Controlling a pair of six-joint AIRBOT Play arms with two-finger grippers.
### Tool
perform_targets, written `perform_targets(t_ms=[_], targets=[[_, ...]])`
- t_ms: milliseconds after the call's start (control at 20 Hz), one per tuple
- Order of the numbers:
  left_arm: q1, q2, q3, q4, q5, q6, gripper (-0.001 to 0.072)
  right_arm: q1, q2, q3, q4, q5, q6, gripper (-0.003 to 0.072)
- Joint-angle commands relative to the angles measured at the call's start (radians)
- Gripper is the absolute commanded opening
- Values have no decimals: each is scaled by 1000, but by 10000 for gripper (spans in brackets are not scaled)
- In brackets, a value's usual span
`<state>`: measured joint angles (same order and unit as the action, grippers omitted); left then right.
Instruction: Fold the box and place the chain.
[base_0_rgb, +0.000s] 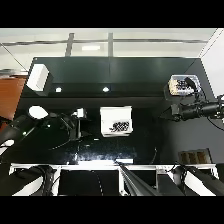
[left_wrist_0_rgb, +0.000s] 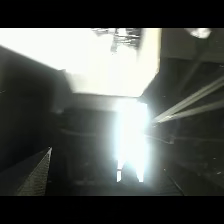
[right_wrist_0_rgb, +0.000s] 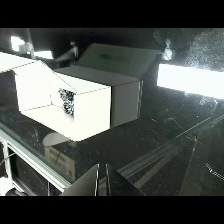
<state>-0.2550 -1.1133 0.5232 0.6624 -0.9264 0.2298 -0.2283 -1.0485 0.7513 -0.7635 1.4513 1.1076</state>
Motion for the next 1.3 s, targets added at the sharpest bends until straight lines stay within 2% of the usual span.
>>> perform_targets(t_ms=[0,200,400,1250], targets=[[-35,-77,0,-95,10,113,711,0,1,0,0,-5,0,60],[-36,-172,61,-155,-27,143,710,0,1,0,0,-13,0,60],[-41,-208,101,-156,-29,135,711,0,1,0,0,-18,0,60],[-84,-214,108,-156,-16,95,712,21,1,0,2,-48,-1,60]])
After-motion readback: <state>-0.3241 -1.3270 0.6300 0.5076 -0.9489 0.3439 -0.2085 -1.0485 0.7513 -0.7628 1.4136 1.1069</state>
